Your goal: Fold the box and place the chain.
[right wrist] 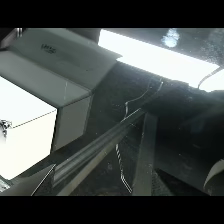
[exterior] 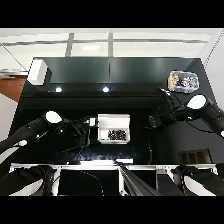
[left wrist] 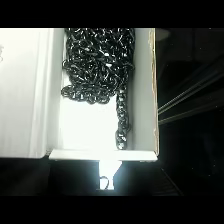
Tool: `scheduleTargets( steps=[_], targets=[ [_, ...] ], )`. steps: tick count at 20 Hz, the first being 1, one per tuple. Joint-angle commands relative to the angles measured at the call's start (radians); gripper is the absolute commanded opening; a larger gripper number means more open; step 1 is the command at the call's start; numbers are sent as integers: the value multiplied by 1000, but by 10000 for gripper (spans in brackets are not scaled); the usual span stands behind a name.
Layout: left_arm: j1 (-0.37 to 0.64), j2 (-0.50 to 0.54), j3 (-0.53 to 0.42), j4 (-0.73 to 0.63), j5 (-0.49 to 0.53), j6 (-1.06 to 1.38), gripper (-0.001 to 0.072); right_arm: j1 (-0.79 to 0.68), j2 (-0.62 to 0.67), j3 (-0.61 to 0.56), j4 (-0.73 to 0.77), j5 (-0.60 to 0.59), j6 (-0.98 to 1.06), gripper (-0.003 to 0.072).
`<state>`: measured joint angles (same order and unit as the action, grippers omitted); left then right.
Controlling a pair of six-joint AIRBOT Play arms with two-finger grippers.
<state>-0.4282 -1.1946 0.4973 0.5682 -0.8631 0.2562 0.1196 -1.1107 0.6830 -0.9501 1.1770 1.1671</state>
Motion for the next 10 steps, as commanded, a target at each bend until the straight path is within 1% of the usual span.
scheduleTargets(
  steps=[1,5,7,8,9,10],
  targets=[
    [-26,-24,8,-1,13,-2,699,1,1,0,0,6,4,698],
    [-29,-24,8,-3,24,-4,696,1,1,0,0,6,4,698],
    [-29,-24,8,-3,26,-6,679,1,1,0,0,4,3,698],
    [-29,-24,8,-3,26,-6,639,2,1,1,2,4,-5,698],
    [-30,-24,8,-3,26,-6,477,2,1,2,18,4,-28,699],
    [-30,-24,8,-2,26,-6,387,2,1,6,46,-2,-45,700]
  ],
)
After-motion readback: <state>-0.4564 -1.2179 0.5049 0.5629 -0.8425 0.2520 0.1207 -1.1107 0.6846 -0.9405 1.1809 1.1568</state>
